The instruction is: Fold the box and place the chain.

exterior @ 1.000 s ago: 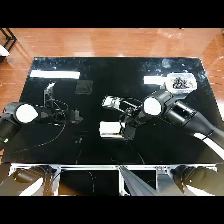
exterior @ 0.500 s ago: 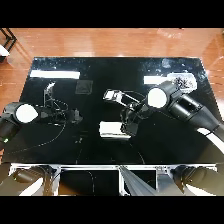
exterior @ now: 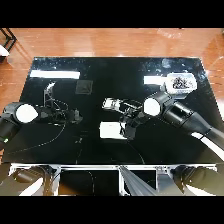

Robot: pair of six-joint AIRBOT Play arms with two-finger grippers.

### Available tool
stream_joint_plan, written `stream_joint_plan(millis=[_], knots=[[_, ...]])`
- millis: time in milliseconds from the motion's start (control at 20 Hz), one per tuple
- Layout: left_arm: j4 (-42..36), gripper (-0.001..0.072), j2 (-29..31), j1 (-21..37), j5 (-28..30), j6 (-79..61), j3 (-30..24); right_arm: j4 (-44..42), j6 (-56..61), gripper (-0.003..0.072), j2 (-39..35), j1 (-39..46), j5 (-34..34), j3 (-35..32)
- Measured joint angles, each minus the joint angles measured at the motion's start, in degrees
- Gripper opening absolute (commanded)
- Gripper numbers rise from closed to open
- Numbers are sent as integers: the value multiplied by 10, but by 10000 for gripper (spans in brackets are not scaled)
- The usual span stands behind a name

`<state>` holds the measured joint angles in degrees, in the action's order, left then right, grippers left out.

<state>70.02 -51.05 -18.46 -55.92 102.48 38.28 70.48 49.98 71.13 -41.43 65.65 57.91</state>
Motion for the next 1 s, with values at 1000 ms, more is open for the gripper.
stream_joint_plan(millis=[1000], knots=[[2, 630, 0, 0, 2, 0, 0, 33, -23, 401, 26, -40, -28, -2]])
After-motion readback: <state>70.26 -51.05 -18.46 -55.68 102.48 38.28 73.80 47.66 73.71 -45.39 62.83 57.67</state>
